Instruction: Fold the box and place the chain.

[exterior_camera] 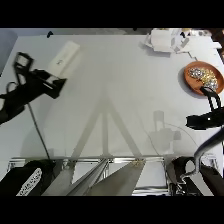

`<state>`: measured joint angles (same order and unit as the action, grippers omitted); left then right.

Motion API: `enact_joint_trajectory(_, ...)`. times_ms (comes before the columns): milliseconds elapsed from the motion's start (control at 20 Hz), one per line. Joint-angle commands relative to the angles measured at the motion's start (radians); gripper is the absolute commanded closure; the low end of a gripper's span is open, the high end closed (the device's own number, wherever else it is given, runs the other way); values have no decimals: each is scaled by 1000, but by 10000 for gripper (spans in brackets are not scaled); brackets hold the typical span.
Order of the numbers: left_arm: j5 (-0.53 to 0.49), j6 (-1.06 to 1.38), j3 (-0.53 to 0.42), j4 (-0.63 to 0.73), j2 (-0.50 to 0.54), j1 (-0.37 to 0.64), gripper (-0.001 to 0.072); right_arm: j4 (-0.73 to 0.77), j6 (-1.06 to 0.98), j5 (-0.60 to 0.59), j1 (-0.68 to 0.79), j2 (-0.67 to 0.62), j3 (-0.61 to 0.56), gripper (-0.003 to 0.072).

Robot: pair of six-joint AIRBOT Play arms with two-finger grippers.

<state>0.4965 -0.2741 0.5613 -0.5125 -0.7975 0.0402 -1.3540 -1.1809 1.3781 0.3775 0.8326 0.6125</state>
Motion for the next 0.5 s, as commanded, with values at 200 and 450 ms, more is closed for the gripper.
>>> enact_joint_trajectory(200, 132, -610, -3, -531, 27, 455, 703, 0, 0, -1, 1, 1, 1, 670)
enact_joint_trajectory(450, 251, -753, -3, -695, -97, 502, 699, 0, 0, -2, 1, 1, 1, 670)
